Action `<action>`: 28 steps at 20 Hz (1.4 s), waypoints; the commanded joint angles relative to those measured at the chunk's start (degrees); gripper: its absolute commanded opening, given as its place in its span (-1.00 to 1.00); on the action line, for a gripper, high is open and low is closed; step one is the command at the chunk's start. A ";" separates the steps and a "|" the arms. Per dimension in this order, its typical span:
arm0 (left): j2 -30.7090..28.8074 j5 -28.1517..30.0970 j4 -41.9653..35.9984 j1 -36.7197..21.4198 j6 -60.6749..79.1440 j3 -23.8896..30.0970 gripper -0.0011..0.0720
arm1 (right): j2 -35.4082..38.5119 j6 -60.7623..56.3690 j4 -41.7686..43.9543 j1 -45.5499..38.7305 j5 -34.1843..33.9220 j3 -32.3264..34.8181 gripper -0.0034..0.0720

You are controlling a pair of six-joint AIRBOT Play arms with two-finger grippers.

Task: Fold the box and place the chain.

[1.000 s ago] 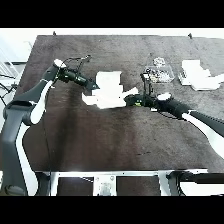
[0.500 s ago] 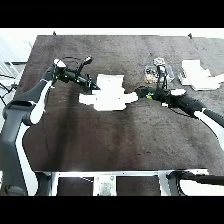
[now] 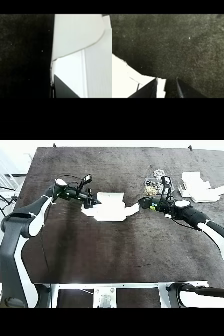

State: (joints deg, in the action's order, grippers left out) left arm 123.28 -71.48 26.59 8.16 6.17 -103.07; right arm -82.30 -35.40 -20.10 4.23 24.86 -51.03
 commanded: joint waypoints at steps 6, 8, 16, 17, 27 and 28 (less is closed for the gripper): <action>0.00 1.68 -0.35 0.00 3.30 1.49 -0.94 | -0.20 1.03 -0.26 -0.07 0.00 0.11 -0.10; 0.00 0.50 -0.74 0.00 3.30 1.49 -0.94 | -0.55 1.22 -0.26 -0.07 0.00 0.11 -0.10; 0.00 -2.32 -0.72 0.00 2.84 1.46 -0.92 | -0.59 13.51 0.00 0.11 0.00 0.11 0.15; 0.00 -2.54 -0.70 0.00 2.86 1.46 -0.92 | -0.24 14.32 0.00 0.11 0.02 0.11 0.30; 0.00 -2.49 -0.92 0.00 2.89 1.46 -0.92 | 3.76 34.45 -0.26 1.84 16.63 0.13 0.48; 0.00 -2.47 -0.94 0.00 2.89 1.46 -0.92 | 3.76 37.07 -0.35 1.84 19.58 0.13 0.48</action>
